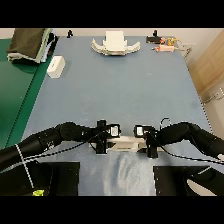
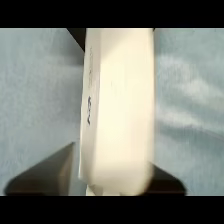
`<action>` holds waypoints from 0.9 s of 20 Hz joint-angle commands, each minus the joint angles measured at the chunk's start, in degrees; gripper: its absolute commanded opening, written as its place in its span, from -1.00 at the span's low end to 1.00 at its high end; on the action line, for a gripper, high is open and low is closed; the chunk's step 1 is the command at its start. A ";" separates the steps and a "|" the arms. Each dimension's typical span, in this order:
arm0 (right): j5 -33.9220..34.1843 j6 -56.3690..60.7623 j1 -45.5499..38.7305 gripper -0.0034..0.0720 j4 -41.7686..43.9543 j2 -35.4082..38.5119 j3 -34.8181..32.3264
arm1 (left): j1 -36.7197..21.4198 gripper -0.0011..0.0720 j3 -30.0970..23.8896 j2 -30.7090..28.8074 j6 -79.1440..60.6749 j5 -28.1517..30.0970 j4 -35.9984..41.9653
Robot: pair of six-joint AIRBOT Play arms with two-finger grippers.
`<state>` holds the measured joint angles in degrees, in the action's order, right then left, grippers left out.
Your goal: Fold the box.
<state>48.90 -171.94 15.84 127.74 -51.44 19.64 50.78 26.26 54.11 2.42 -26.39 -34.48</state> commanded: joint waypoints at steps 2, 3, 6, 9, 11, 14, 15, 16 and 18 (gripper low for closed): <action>0.02 0.04 -0.02 0.43 0.00 0.02 0.04 | -0.11 0.22 0.04 -0.04 2.29 0.39 -0.02; 0.00 0.04 -0.02 0.43 0.00 0.02 0.04 | -0.11 0.22 0.04 -0.17 4.61 0.37 -0.17; 0.00 0.02 -0.02 0.43 0.00 0.02 0.04 | -0.17 0.22 0.04 -2.97 17.59 -0.44 -5.86; 0.02 0.04 -0.02 0.43 0.00 0.04 0.04 | -0.39 0.22 0.04 -10.01 34.91 -6.10 -18.29; 0.02 0.02 -0.02 0.43 -0.02 0.02 0.04 | -1.64 0.22 0.04 -15.21 50.18 -15.91 -29.44; 0.02 0.02 -0.02 0.43 0.00 0.04 0.04 | -3.08 -0.20 0.07 -22.14 67.32 -30.93 -34.45; 0.00 0.02 -0.02 0.43 0.00 0.02 0.04 | -2.86 -0.92 0.07 -23.87 71.76 -33.33 -32.35; 0.02 0.04 -0.02 0.43 0.00 0.02 0.04 | -2.54 -0.94 0.04 -25.03 74.75 -33.53 -28.13; 0.02 0.04 -0.02 0.43 0.00 0.02 0.04 | -1.22 -0.94 0.02 -24.55 82.95 -28.87 -19.82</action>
